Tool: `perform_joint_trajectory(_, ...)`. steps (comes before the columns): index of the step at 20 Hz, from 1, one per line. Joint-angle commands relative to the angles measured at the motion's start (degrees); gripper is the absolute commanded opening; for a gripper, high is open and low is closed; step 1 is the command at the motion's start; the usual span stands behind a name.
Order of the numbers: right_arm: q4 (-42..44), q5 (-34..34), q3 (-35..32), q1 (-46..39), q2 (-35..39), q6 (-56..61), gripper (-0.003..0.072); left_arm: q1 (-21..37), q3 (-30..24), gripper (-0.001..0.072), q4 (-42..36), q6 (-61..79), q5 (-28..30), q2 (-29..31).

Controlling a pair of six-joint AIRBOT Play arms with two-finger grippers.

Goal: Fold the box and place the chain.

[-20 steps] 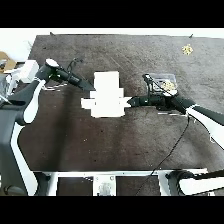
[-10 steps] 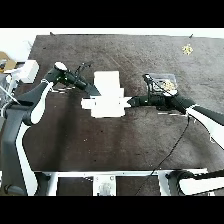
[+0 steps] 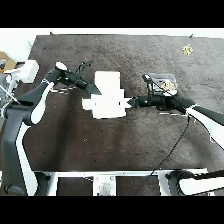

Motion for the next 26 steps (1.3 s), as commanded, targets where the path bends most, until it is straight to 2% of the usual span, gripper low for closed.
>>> perform_joint_trajectory(1, -0.63, -0.33, 0.02, 0.07, -0.04, 0.02, 0.0001, -0.07, 0.02, 0.0081, 0.79, -0.24, 0.04, 0.00)
perform_joint_trajectory(2, -0.66, -0.68, 0.02, 0.07, -0.04, 0.02, 0.0001, -0.07, 0.02, 0.0013, 0.81, -0.24, 0.00, 0.00)
perform_joint_trajectory(3, -0.63, -0.98, 0.02, 0.07, -0.04, 0.00, 0.0002, -0.07, 0.02, 0.0012, 0.81, -0.24, -0.02, 0.00)
perform_joint_trajectory(4, -0.63, -1.38, 0.04, 0.04, -0.02, 0.02, 0.0117, -0.07, 0.02, 0.0012, 0.81, -0.17, 0.00, 0.00)
perform_joint_trajectory(5, -0.63, -1.90, 0.04, 0.02, -0.02, 0.00, 0.0415, -0.07, 0.02, 0.0011, 0.81, 0.20, 0.04, 0.00)
perform_joint_trajectory(6, -0.61, -2.08, 0.09, -0.09, 0.09, -0.96, 0.0514, -0.07, 0.02, 0.0011, 0.79, 1.25, 0.04, 0.00)
perform_joint_trajectory(11, -0.52, -2.32, 0.11, -3.80, 4.83, -5.05, 0.0516, -0.04, 0.02, 0.0012, -1.75, 16.98, 1.18, 0.07)
perform_joint_trajectory(16, -3.19, -2.32, 0.11, -5.35, 5.99, -5.97, 0.0516, -0.07, 0.02, 0.0012, -3.45, 35.45, 6.43, 0.07)
perform_joint_trajectory(21, -3.56, -2.95, 0.11, -5.35, 5.99, -6.99, 0.0516, -0.07, 0.02, 0.0012, -3.37, 45.48, 7.80, 0.04)
perform_joint_trajectory(26, -3.37, -2.97, 0.11, -5.33, 5.99, -8.96, 0.0516, -0.09, -0.42, 0.0011, -3.15, 48.96, 9.31, -0.11)
